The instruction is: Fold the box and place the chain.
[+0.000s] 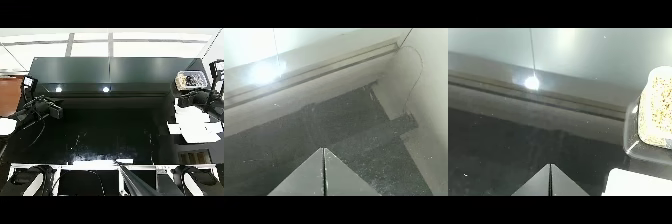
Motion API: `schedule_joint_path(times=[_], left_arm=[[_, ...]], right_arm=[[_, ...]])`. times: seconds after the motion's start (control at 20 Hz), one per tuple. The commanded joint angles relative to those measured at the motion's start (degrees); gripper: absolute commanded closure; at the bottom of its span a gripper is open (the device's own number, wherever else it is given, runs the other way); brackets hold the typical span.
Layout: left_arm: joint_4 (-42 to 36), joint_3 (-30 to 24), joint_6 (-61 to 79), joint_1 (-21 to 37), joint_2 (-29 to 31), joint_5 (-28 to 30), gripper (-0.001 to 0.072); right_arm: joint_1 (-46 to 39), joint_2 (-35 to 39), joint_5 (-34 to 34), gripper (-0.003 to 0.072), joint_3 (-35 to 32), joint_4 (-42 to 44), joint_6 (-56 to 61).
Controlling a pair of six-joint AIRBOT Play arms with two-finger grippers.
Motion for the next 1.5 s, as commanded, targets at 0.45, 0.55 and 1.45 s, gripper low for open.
schedule_joint_path(times=[0.45, 0.55, 1.45], left_arm=[[0.0, 0.0, 0.0, 0.0, 0.0, 0.0, 0.0678], [0.0, 0.0, 0.0, 0.0, 0.0, 0.0, 0.0678], [-29.9, 0.0, -0.2, -2.0, -5.8, 24.4, 0.0677]], right_arm=[[0.1, 0.0, 0.0, 0.0664, 0.0, 3.1, 0.0], [0.1, 0.0, -0.3, 0.0663, 0.0, 7.7, 0.0], [-52.3, -22.7, -1.3, -0.0034, 11.7, -5.1, 10.6]])
